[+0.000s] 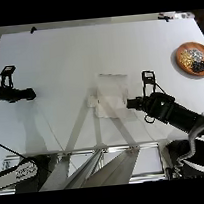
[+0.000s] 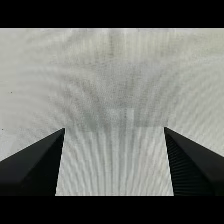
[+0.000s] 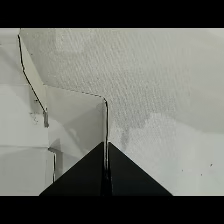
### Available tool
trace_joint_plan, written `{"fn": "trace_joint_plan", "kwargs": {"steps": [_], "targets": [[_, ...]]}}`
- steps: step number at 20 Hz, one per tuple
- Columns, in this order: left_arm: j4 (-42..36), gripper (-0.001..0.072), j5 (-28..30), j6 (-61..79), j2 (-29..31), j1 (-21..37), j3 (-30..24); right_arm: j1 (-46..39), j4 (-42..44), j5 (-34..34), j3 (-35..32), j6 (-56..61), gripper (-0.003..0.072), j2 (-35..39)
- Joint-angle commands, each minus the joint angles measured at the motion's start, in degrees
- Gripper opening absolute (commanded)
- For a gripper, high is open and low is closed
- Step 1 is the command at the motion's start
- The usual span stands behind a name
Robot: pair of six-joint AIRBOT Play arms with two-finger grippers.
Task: Fold the box and place the chain.
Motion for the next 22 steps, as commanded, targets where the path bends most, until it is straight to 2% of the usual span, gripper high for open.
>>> {"fn": "trace_joint_plan", "kwargs": {"steps": [1, 7, 11, 14, 16, 19, 22], "targets": [[0.00, 0.0699, 0.09, 0.02, 0.04, 0.04, 0.02, 0.13, -1.11, -0.04, -0.02, -3.85, 0.0007, 0.04], [-0.02, 0.0699, 0.20, -0.02, 0.04, 0.04, 0.02, 0.13, -0.92, 0.02, -0.02, -13.18, 0.0007, 0.04], [-8.68, 0.0699, 0.70, -0.20, 0.04, 0.04, 0.02, 0.13, 0.42, 2.86, 0.00, -20.98, 0.0006, 0.04], [-9.20, 0.0697, -0.81, -0.13, 0.11, -0.02, 0.02, -0.02, 0.76, 2.91, -0.02, -23.21, 0.0003, 0.04], [-9.46, 0.0698, -2.51, 0.85, 0.11, -0.15, 0.02, -2.43, 0.85, 0.42, -0.02, -22.21, 0.0003, -0.02], [-14.51, 0.0699, -4.59, 7.80, 0.85, -0.59, 0.02, -8.90, 3.65, -4.09, 0.00, -21.59, 0.0004, -0.02], [-17.59, 0.0699, -6.05, 14.53, 2.32, -5.84, 0.04, -12.15, 5.38, -7.41, 0.00, -22.16, 0.0005, -0.02]]}}
